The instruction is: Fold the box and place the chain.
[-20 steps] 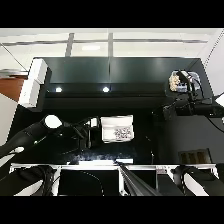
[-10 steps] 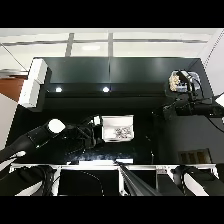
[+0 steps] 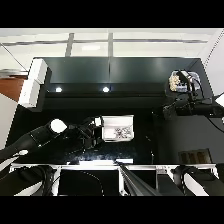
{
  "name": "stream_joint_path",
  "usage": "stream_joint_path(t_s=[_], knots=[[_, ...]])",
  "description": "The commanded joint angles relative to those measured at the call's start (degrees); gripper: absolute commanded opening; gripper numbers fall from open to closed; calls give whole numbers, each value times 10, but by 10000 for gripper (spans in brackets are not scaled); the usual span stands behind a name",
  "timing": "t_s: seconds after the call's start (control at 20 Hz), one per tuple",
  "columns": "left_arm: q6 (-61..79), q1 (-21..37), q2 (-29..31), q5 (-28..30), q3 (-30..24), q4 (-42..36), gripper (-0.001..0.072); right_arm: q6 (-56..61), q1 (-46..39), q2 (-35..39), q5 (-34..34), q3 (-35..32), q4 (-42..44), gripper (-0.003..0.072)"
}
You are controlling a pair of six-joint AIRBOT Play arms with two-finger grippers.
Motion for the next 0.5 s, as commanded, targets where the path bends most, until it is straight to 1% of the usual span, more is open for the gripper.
stream_joint_path(t_s=[0.0,0.35,0.45], knots=[[23,0,-1,0,0,0,693,0,0,0,1,0,0,694],[51,1,-2,-1,11,0,693,0,0,0,4,0,0,694],[52,1,-7,-10,11,0,693,0,0,0,4,0,0,694]])
